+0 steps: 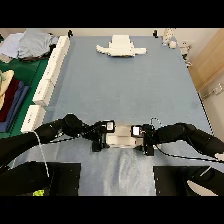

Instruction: Fold the box.

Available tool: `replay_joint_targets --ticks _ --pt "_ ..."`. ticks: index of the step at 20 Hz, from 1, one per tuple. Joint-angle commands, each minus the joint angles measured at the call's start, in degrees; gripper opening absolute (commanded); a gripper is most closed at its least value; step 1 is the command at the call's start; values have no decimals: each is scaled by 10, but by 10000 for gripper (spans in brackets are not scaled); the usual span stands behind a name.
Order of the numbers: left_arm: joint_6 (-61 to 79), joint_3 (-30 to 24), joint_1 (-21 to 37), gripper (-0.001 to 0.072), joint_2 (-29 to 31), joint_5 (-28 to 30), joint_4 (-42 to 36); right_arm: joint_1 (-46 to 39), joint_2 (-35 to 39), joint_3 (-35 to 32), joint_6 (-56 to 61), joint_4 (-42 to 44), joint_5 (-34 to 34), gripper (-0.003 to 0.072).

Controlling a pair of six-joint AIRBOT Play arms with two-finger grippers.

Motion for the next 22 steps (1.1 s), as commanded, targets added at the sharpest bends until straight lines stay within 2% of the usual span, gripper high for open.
replay_joint_targets --ticks 1,5,13,19,20,21,22 --pt "0 0 0 549 0 -1 0 0 0 0 0 0 0 448" --pt "0 0 0 549 0 2 0 0 0 0 0 -26 46 448" --pt "0 0 0 549 0 1 0 0 0 0 0 -23 44 449" --pt "0 0 0 549 0 1 0 0 0 0 1 -24 14 452" --pt "0 0 0 549 0 1 0 0 0 0 2 -24 17 516" --pt "0 0 0 549 0 1 0 0 1 0 9 -24 16 720" --pt "0 0 0 549 0 1 0 0 2 0 23 -24 16 720"
